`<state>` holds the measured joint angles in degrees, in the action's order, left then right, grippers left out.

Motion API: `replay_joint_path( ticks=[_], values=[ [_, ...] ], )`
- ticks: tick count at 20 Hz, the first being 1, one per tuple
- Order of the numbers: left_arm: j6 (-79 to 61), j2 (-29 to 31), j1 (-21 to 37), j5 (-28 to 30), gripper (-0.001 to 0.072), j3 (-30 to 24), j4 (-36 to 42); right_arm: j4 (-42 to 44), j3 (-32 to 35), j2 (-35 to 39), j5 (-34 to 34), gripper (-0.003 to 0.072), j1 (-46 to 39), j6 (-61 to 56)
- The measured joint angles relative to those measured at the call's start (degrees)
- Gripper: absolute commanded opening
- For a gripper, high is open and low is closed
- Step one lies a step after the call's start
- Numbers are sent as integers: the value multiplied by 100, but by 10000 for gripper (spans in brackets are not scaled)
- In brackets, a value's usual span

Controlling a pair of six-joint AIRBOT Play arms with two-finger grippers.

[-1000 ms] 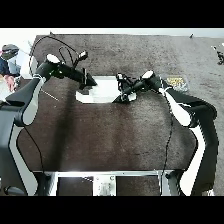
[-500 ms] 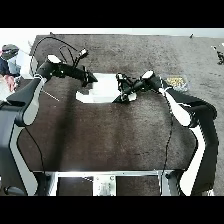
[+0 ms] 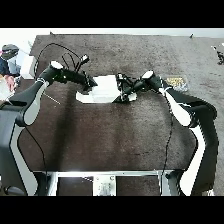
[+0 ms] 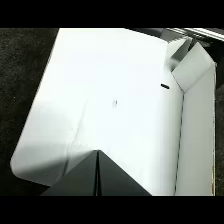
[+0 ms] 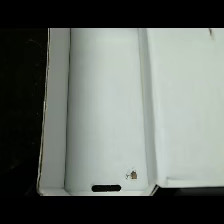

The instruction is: Fold the box and place the chain.

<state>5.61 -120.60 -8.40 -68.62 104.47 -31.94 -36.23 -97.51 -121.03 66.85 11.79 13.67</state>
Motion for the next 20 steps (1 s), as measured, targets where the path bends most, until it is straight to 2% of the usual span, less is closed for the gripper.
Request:
replay_joint_path(
  ticks=[7,13,17,20],
  values=[
    [-83,24,-4,7,7,28,-4,0,0,0,0,341,0,4],
    [-153,76,129,-409,5,595,63,-2,0,0,-2,342,2,7],
    [-258,544,232,-619,5,684,9,-2,0,0,-2,341,2,7],
    [-306,981,264,-686,6,472,-249,-2,0,0,-2,341,2,7]
  ],
)
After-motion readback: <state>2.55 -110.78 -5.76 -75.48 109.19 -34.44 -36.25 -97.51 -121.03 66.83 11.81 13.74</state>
